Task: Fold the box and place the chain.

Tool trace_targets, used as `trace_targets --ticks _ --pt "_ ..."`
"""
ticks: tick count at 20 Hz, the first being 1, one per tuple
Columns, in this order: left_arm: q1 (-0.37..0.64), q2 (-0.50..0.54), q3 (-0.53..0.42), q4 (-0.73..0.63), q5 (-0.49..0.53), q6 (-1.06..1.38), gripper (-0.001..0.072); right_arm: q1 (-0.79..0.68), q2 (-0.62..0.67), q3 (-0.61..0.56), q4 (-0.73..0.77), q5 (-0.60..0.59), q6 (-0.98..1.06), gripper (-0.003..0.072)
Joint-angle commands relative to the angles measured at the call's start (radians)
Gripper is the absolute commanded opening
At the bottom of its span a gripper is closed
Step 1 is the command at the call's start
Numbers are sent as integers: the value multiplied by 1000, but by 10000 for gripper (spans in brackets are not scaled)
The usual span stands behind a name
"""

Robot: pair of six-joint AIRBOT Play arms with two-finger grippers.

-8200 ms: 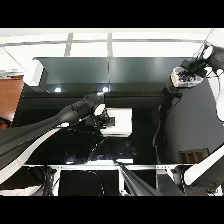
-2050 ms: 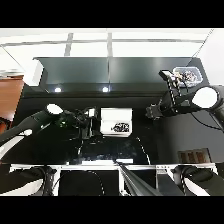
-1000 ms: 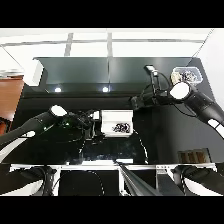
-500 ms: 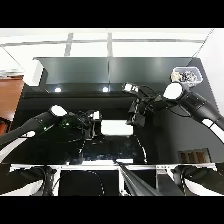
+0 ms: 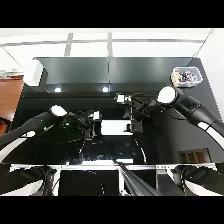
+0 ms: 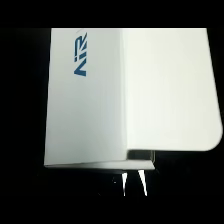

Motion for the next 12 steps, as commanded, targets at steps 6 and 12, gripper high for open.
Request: trace_targets --ticks 6,12 --pt "-1 -1 1 2 0 0 463 10 -3 -33 -48 -56 29 408" --pt "-1 -1 1 2 0 0 463 10 -3 -33 -49 -35 60 257"
